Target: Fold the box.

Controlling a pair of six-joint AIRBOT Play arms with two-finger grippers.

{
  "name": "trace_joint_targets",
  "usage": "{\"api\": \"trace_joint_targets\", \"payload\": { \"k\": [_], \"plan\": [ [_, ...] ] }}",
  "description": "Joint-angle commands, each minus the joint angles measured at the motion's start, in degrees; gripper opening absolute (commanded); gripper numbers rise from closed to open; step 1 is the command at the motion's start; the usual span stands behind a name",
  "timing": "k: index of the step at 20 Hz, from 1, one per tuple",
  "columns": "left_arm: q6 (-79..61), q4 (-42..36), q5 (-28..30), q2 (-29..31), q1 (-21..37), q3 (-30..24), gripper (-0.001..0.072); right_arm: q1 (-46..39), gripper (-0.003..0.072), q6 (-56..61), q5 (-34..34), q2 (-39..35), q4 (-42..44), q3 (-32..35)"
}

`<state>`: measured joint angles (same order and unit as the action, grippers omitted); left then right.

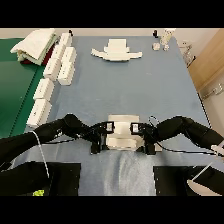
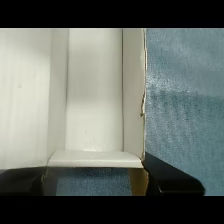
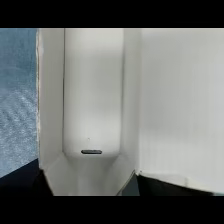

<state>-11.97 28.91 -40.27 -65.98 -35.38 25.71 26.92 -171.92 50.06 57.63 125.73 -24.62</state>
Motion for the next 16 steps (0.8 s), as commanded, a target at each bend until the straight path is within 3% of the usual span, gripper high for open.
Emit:
{"api": "trace_joint_targets", "payload": {
  "k": [1,6,9,10,12,13,14,16],
  "plan": [
    [0.0,0.0,0.7,0.0,0.0,0.0,0.0511,-0.1,0.0720,3.4,0.2,-0.9,-1.7,-0.1],
    [0.0,0.0,0.7,0.0,0.0,0.0,0.0511,-0.2,0.0720,23.9,6.0,-6.9,-17.6,-2.3],
    [0.0,0.0,0.7,0.1,0.0,0.0,0.0511,-0.2,0.0707,41.5,14.1,-11.1,-26.4,-5.9],
    [0.0,0.0,0.7,0.0,0.0,0.0,0.0511,-0.2,0.0660,50.1,17.0,-12.3,-27.5,-7.3],
    [0.0,0.0,0.7,0.1,0.0,0.0,0.0511,-0.2,0.0483,69.3,21.1,-13.7,-26.6,-9.7],
    [0.0,0.0,0.7,0.1,0.0,0.0,0.0511,-0.2,0.0336,79.4,22.4,-13.8,-23.0,-10.5],
    [0.0,0.0,0.7,0.0,0.0,0.0,0.0511,-0.1,0.0137,85.9,21.7,-13.6,-16.3,-10.3],
    [0.0,0.0,0.7,0.1,0.0,0.0,0.0511,0.9,0.0093,87.7,13.8,-12.5,1.9,-8.4]
  ]
}}
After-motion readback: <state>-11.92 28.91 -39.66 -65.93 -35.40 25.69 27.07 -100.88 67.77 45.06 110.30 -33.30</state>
